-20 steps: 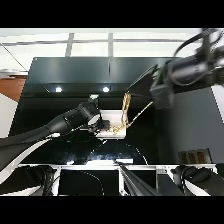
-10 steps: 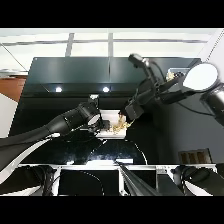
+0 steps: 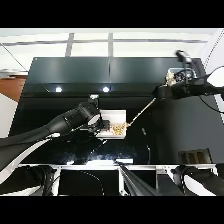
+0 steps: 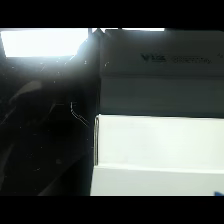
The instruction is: Fold the box and place the chain.
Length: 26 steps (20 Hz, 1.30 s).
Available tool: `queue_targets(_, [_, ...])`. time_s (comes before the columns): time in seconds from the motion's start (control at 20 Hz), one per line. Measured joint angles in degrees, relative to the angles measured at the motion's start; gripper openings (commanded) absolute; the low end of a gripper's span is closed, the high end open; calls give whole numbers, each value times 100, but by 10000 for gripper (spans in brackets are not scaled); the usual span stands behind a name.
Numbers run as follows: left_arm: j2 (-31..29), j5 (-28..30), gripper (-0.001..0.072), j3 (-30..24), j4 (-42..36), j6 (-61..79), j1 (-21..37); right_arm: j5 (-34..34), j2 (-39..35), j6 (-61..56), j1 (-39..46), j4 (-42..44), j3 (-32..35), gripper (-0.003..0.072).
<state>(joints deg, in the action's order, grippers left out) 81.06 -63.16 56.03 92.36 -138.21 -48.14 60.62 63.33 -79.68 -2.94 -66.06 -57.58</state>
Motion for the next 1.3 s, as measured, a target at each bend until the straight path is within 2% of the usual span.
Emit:
queue_targets(0.2, [0, 2, 31, 0, 0, 0, 0, -1506, 678, -1191, 490, -614, 225, 642])
queue_targets(0.35, [0, 2, 31, 0, 0, 0, 0, -2028, 1416, -1794, 555, -802, -55, 642])
queue_targets(0.4, [0, 2, 31, 0, 0, 0, 0, -2022, 1665, -1923, 544, -846, -197, 605])
queue_targets(0.45, [0, 4, 31, 0, 0, -2, 0, -2024, 1886, -1991, 518, -881, -334, 469])
queue_targets(0.7, [0, 11, 31, 0, 0, -2, 0, -1799, 2535, -1709, 125, -1239, -752, 468])
queue_targets(0.9, [0, 20, 31, 0, 0, 0, 0, -1744, 2667, -1700, -315, -2190, -837, 467])
queue_targets(1.15, [0, 42, 31, 0, -2, 0, 0, -1707, 2706, -2190, -520, -2802, -863, 466])
queue_targets(1.2, [0, 42, 31, 0, -2, -2, 0, -1674, 2708, -2275, -533, -2863, -863, 388])
queue_targets(1.3, [0, 39, 31, 0, -2, -2, 0, -1602, 2715, -2465, -555, -2942, -863, 363])
